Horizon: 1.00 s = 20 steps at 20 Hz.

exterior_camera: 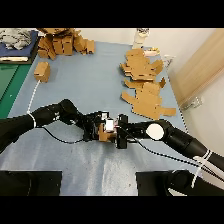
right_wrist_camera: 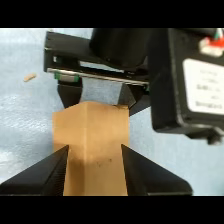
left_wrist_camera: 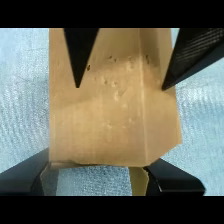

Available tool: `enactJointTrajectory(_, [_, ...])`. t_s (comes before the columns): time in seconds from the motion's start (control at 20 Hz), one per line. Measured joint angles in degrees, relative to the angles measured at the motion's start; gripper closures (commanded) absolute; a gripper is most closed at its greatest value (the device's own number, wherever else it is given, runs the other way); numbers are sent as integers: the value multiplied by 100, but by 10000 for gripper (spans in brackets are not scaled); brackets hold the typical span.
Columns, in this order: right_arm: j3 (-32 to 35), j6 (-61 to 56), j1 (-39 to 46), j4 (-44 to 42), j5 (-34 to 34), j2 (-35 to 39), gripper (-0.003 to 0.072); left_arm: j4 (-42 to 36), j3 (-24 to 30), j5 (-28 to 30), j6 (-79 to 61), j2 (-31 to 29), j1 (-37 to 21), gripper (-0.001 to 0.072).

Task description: Fold the box.

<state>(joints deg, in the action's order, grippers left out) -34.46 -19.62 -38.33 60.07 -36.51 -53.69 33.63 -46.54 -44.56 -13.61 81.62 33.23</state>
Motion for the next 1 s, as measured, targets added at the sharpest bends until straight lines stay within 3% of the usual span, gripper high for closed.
enactJointTrajectory(0.3, [0, 9, -149, 321, 57, -101, 161, 0, 0, 0, 0, 2, 0, 303])
enactJointTrajectory(0.65, [2, -894, -516, 1644, 299, -129, 173, -2, 0, 2, 11, 2, 0, 303])
enactJointTrajectory(0.7, [2, -960, -531, 1751, 308, -127, 207, -2, 0, 2, 9, 0, 0, 303])
enactJointTrajectory(1.0, [4, -1187, -568, 2033, 358, -13, 210, -4, 0, 20, 9, 2, 0, 303])
